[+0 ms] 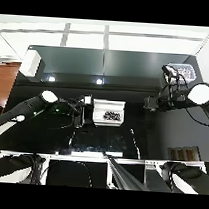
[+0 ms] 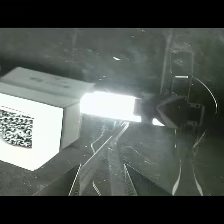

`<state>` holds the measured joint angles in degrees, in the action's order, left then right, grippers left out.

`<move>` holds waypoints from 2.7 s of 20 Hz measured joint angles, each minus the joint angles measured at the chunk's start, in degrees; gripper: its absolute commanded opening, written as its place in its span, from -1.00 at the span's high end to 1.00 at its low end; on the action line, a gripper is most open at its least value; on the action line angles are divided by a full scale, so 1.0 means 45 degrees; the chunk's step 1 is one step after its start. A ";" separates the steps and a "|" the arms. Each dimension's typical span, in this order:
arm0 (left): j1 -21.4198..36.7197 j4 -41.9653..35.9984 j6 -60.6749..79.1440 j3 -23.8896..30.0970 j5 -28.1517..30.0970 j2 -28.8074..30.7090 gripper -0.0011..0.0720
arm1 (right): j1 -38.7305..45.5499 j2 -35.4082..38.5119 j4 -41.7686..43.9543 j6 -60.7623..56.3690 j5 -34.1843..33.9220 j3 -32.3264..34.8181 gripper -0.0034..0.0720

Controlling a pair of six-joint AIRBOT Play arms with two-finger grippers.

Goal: Fold the box and place the chain.

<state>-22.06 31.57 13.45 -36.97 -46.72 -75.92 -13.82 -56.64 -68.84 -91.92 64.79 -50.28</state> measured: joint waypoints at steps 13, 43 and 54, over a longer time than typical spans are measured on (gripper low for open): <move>-0.0374 -0.0107 0.0850 -0.0515 0.0267 -0.0588 -0.83 | -0.0282 0.0000 -0.0049 0.0000 -0.0899 0.0000 0.05; -0.1044 0.0306 0.1112 -0.0554 0.0311 -0.0636 -0.04 | -0.2555 -0.3177 0.4911 1.6446 -0.1112 -0.0180 -0.93; -0.1103 0.0461 0.1103 -0.0563 0.0345 -0.0636 -0.04 | -0.2754 -0.3177 0.4585 1.6942 -0.0962 -0.0155 0.28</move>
<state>-27.03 33.65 18.41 -39.51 -45.17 -78.78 -26.22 -70.94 -48.21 -15.68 60.47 -50.98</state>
